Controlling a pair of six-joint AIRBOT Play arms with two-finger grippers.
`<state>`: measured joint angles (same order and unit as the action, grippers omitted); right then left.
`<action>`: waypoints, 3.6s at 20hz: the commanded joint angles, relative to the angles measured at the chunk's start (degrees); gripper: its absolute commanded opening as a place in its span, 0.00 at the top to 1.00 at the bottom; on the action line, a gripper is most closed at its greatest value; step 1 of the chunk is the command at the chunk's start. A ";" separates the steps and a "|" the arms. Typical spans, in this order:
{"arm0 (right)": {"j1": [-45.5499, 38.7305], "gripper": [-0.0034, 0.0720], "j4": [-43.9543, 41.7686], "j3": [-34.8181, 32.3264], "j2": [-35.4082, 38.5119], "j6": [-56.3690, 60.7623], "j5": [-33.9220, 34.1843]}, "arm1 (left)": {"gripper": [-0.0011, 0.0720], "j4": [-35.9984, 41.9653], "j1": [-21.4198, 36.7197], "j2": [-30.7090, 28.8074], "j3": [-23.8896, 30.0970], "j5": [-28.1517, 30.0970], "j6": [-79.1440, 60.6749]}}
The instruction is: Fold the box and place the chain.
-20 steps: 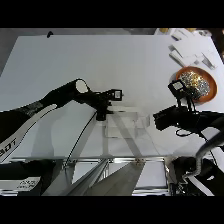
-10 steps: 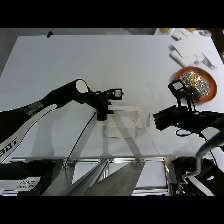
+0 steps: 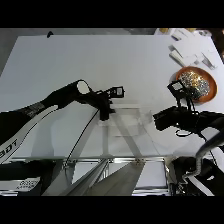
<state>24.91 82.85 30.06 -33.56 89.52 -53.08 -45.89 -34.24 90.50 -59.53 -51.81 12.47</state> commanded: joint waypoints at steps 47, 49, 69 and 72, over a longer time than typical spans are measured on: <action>11.41 0.08 -13.84 -16.48 -2.58 -69.02 15.39 | 0.97 -1.31 -1.92 0.02 -0.02 2.25 0.66; 12.70 0.08 -13.77 -17.05 -4.57 -68.96 20.28 | 0.97 -1.31 -1.92 0.02 -0.02 2.25 0.66; -1.33 0.08 -18.18 -5.75 -15.54 -75.45 20.87 | 0.97 -1.31 -1.92 0.02 -0.02 2.23 0.66; -3.10 0.08 -25.64 -5.55 -19.21 -84.39 19.50 | 0.97 -1.31 -1.92 0.02 -0.02 2.27 0.66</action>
<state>23.92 63.61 23.57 -50.19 13.02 -31.90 -47.18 -36.12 90.50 -59.55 -49.56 13.19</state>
